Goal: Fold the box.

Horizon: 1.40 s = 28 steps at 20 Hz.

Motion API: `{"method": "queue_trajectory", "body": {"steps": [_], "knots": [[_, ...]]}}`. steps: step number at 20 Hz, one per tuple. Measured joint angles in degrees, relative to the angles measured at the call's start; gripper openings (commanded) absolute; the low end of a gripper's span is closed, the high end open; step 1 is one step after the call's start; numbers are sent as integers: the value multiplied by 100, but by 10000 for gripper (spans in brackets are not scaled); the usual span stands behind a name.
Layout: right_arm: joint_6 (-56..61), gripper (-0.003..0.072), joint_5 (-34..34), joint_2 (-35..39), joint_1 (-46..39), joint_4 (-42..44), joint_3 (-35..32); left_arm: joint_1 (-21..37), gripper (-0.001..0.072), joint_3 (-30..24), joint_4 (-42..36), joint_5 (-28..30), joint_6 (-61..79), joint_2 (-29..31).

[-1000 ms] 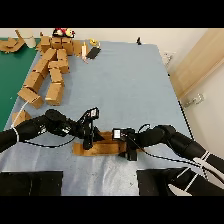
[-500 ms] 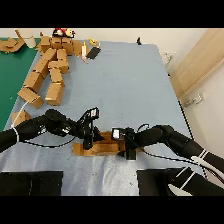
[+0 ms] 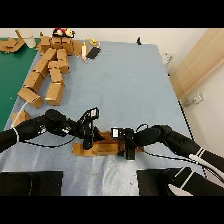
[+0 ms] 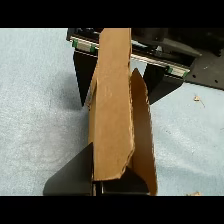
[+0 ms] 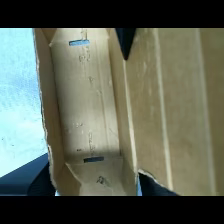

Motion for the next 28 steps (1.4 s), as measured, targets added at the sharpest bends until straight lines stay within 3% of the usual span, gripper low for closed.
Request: {"method": "queue_trajectory", "body": {"steps": [7, 9, 28], "knots": [[0, 564, 11, -74, 11, 26, -13, 0, 11, 0, -2, 0, 2, 0], [0, 475, 4, -85, 11, 28, -20, 0, 11, 0, 0, -2, 2, 0], [0, 474, 2, -87, 11, 15, -20, 0, 11, 0, -2, 0, 2, 0]]}}
